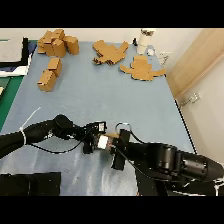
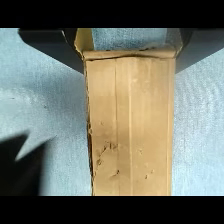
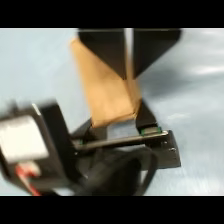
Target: Fold the box.
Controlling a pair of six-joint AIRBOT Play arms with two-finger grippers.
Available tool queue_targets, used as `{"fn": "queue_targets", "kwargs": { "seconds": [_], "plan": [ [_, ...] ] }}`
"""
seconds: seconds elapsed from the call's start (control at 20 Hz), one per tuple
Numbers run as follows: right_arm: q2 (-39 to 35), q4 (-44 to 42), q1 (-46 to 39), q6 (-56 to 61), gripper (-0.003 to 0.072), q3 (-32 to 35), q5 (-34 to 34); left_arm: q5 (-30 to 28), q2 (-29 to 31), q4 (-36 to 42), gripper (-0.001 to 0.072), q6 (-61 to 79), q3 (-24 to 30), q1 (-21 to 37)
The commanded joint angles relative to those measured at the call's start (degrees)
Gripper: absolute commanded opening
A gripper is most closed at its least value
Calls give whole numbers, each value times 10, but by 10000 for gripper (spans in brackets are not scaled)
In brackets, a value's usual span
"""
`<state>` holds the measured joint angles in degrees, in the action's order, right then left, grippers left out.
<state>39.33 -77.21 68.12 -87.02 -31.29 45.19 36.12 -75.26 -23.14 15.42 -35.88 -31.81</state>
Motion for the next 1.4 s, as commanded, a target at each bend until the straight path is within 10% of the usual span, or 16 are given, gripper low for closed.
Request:
{"fn": "queue_targets", "kwargs": {
  "seconds": [0.0,0.25,0.8,1.35],
  "plan": [
    [-33,-100,-7,200,4,-2,63,0,0,0,512,0,0,0],
    [-40,-153,-8,412,3,62,-44,0,0,0,512,0,0,0],
    [-129,-155,-85,682,2,314,-536,0,0,0,512,0,0,0],
    [-144,-156,-134,679,2,335,-523,0,0,0,512,0,0,0]
  ]
}}
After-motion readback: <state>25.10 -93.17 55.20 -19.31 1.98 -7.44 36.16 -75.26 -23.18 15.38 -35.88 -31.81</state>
